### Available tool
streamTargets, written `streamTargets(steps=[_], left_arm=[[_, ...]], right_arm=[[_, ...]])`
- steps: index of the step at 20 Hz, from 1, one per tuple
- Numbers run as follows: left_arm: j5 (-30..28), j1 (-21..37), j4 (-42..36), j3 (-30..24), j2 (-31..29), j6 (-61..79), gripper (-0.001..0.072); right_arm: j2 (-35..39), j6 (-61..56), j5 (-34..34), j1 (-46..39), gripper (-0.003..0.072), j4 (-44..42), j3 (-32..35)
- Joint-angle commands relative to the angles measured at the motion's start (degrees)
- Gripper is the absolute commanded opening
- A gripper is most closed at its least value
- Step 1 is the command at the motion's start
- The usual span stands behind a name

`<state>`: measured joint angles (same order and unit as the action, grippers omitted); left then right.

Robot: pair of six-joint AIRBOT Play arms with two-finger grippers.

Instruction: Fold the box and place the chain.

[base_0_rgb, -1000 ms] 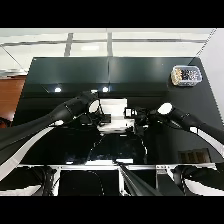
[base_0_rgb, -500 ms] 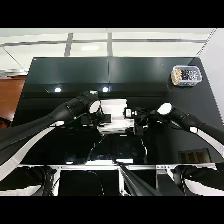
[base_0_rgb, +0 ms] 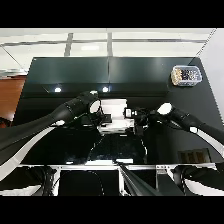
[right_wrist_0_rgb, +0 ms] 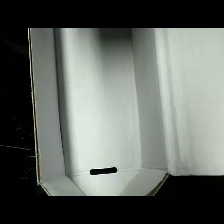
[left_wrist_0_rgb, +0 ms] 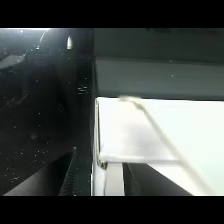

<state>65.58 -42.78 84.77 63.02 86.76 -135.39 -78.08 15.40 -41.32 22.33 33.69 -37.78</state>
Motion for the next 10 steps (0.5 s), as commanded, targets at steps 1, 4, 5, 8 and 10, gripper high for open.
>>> streamTargets(steps=[1,4,5,8,10], left_arm=[[0.2,0.0,-0.6,0.0,0.7,0.0,0.0342],[0.0,0.1,-0.9,0.0,0.7,0.1,0.0135],[0.0,0.1,-1.1,0.0,0.8,0.1,0.0022],[-0.7,0.0,-1.5,0.0,0.9,0.4,0.0024],[-1.0,0.0,-1.5,0.0,0.9,2.1,0.0025]], right_arm=[[0.0,0.0,0.0,0.1,0.0224,0.0,0.0],[0.0,0.0,0.0,0.1,0.0224,0.0,0.0],[0.0,0.0,0.0,0.1,0.0224,0.0,0.0],[0.0,0.0,0.0,0.1,0.0224,0.0,0.0],[0.0,-0.2,0.0,0.1,0.0279,-0.1,0.0]])
